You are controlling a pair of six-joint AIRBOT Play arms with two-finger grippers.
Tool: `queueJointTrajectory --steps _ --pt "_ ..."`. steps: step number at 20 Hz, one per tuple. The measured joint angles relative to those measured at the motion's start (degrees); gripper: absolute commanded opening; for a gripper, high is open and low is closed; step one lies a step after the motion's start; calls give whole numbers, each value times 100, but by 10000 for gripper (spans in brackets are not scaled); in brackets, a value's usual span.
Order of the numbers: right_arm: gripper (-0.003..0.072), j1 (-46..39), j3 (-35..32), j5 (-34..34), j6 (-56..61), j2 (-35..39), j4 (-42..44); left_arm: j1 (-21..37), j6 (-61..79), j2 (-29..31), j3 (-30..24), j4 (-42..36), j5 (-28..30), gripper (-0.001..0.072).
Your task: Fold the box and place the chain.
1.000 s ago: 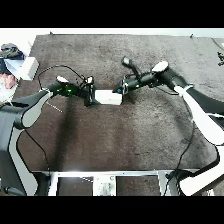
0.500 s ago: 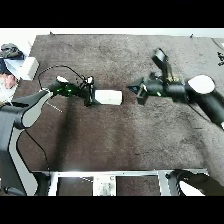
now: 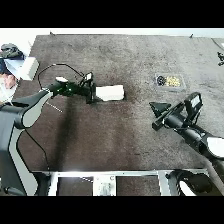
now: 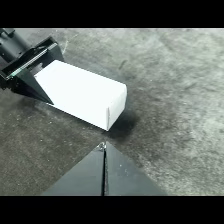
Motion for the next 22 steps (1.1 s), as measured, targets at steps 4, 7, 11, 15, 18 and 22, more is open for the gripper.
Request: queueJointTrajectory --steps 4,7,11,15,18,22 --pt "-14 0 -168 -98 35 256 17 -7 0 0 0 -125 -9 534" --pt "-14 0 -208 -90 125 313 20 -7 -2 0 0 -192 -85 534" --pt "-13 0 -223 -35 186 343 20 -7 -26 0 0 -229 -120 2" --pt "-14 0 -225 -20 205 345 17 63 -337 168 70 -323 -188 6" --pt "-14 0 -225 -22 212 345 11 291 -1049 688 101 -345 -11 4" --pt "-13 0 -225 -22 214 345 -46 896 -2098 1998 -431 -251 894 4"
